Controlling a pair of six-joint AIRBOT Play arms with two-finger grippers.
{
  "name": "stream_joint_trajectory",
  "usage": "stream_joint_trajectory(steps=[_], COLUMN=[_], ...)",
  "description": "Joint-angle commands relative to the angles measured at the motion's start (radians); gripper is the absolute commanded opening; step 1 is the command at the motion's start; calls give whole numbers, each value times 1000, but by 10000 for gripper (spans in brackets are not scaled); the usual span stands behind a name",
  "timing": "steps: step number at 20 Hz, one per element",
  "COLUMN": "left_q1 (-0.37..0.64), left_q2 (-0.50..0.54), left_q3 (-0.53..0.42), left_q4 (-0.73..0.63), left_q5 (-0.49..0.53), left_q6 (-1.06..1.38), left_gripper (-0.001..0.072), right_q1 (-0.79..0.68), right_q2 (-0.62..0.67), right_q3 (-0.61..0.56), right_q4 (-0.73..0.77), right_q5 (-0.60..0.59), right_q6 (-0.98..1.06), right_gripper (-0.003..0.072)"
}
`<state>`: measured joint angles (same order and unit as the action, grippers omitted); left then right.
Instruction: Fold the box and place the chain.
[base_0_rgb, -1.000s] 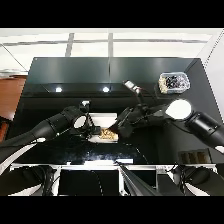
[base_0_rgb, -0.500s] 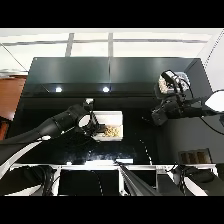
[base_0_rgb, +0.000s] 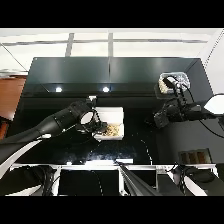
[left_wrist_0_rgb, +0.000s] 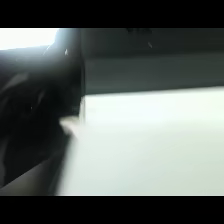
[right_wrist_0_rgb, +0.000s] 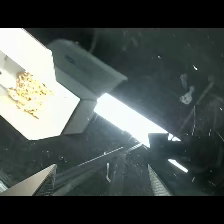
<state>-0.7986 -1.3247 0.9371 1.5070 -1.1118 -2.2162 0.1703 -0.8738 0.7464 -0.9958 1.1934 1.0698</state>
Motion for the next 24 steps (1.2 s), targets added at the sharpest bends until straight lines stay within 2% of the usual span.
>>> stream_joint_trajectory(steps=[1,4,6,9,10,11,12,13,15,17,20,22,24], left_q1=[3,16,63,249,326,406,470,519,547,533,500,476,440], left_q2=[89,225,335,499,540,575,593,596,586,579,574,549,502], left_q3=[26,16,-21,-147,-196,-252,-301,-349,-428,-486,-542,-550,-550], left_q4=[5,26,37,20,-23,-123,-238,-344,-425,-465,-615,-690,-698], left_q5=[-83,-195,-237,-203,-160,-103,-57,-24,50,109,172,196,268], left_q6=[196,430,553,625,676,782,919,1077,1308,1551,1961,2090,2141], left_gripper=[447,445,445,445,446,449,538,719,712,711,709,709,709], right_q1=[-1,-1,-1,-1,-1,-1,-1,-1,-1,-1,-1,-1,0], right_q2=[1,1,1,1,1,1,1,0,0,0,0,0,0], right_q3=[-12,-12,-13,-30,-38,-46,-52,-55,-55,-55,-55,-55,-55], right_q4=[-1,-3,-3,-3,-3,-3,-3,-3,-3,-3,-3,-3,-3], right_q5=[-1,-2,-2,-29,-44,-58,-73,-85,-110,-117,-113,-114,-114], right_q6=[0,0,0,0,0,0,0,0,0,0,2,16,27], right_gripper=[653,653,652,653,653,653,653,653,653,653,653,653,653])
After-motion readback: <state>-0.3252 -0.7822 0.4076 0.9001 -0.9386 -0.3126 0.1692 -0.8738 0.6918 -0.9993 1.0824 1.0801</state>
